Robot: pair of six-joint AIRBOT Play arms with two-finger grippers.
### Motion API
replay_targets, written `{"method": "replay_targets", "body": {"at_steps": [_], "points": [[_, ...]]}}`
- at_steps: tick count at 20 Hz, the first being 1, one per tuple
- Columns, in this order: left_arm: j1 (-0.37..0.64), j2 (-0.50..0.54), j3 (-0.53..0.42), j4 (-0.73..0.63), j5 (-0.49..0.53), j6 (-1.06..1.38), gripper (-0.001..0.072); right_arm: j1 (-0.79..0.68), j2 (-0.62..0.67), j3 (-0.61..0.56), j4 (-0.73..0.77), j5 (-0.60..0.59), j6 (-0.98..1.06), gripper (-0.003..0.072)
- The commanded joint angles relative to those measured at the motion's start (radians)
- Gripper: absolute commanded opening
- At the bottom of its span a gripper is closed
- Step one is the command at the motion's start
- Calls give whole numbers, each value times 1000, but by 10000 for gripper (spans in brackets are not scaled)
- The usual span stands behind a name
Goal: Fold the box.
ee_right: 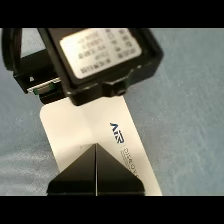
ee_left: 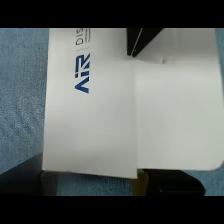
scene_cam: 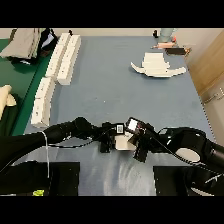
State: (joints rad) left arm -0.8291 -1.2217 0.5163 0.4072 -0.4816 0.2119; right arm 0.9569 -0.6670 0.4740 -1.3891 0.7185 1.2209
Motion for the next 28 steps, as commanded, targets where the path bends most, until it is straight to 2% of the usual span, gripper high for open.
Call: {"method": "replay_targets", "body": {"at_steps": [1, 2, 3, 4, 5, 6, 7, 8, 15, 18, 21, 28], "points": [[0, 0, 1, 0, 0, 0, 461, 38, 18, -18, -94, -20, -20, 2], [0, 0, 1, 0, 0, 0, 461, 38, 18, -20, -100, -20, -51, 6], [0, 0, 1, 0, 0, 0, 461, 38, 18, -20, -99, -20, -76, 118], [0, 0, 1, 0, 0, 0, 461, 38, 18, -20, -98, -19, -95, 170], [0, 0, 1, 0, 0, 0, 461, 38, 18, -20, -98, -19, -109, 176], [0, 0, 1, 0, 0, 0, 461, 39, 18, -20, -92, -19, -135, 291], [0, 0, 1, 1, 0, 0, 461, 39, 18, -20, -85, -19, -172, 447], [0, 0, 1, 0, 0, 0, 461, 39, 18, -20, -82, -19, -204, 486], [0, 0, 1, 0, 0, 0, 461, 38, -60, -20, -101, -33, -303, 486], [0, 0, 1, 0, 0, 0, 461, 38, -86, -20, -153, -67, -315, 485], [0, 0, 1, 0, 0, 0, 461, 38, -86, -20, -229, -103, -324, 485], [0, 0, 1, 0, 1, 0, 461, 61, -68, -20, -227, -123, -324, 485]]}}
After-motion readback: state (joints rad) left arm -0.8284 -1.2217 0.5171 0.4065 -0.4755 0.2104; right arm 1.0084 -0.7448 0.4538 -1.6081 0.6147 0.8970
